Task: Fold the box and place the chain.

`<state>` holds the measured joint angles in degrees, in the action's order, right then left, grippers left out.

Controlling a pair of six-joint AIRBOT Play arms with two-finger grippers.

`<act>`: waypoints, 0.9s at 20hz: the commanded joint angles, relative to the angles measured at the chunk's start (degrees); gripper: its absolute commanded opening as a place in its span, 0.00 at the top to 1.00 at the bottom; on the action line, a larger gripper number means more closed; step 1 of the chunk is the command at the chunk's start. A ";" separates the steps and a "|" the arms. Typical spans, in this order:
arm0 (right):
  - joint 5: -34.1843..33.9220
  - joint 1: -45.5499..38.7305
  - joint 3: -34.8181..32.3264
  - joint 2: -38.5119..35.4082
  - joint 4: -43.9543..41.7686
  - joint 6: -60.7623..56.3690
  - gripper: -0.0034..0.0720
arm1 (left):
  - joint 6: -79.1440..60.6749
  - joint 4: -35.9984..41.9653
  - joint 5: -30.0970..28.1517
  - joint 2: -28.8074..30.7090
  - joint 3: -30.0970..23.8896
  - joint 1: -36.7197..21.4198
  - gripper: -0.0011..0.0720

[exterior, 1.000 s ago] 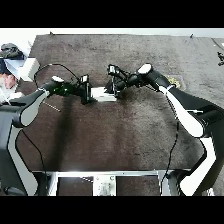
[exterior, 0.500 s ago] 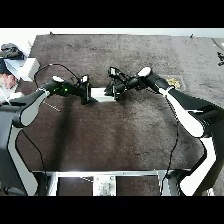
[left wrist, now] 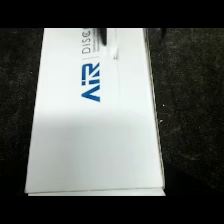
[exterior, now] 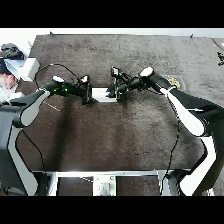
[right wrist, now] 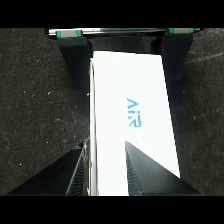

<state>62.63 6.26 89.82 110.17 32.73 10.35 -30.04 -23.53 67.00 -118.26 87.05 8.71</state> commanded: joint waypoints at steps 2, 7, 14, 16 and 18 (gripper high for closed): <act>2.80 -1.62 0.07 -1.25 -8.85 -0.04 0.54 | 0.00 -0.02 -0.13 -0.02 0.02 -0.07 0.43; 4.15 -3.26 0.04 -1.20 -13.09 -4.28 0.90 | 0.00 -0.02 -0.13 -0.02 0.02 -0.07 0.43; 7.96 -2.99 0.02 3.08 -5.42 -11.91 0.96 | 0.00 -0.02 -0.13 -0.02 0.02 -0.07 0.43; 9.14 -2.97 0.02 4.22 -4.04 -12.83 0.96 | 0.00 0.00 -0.13 -0.02 0.02 -0.07 0.43; 8.00 -2.99 0.11 4.48 -2.32 -14.32 0.96 | 0.02 -0.02 -0.13 -0.02 0.02 -0.07 0.43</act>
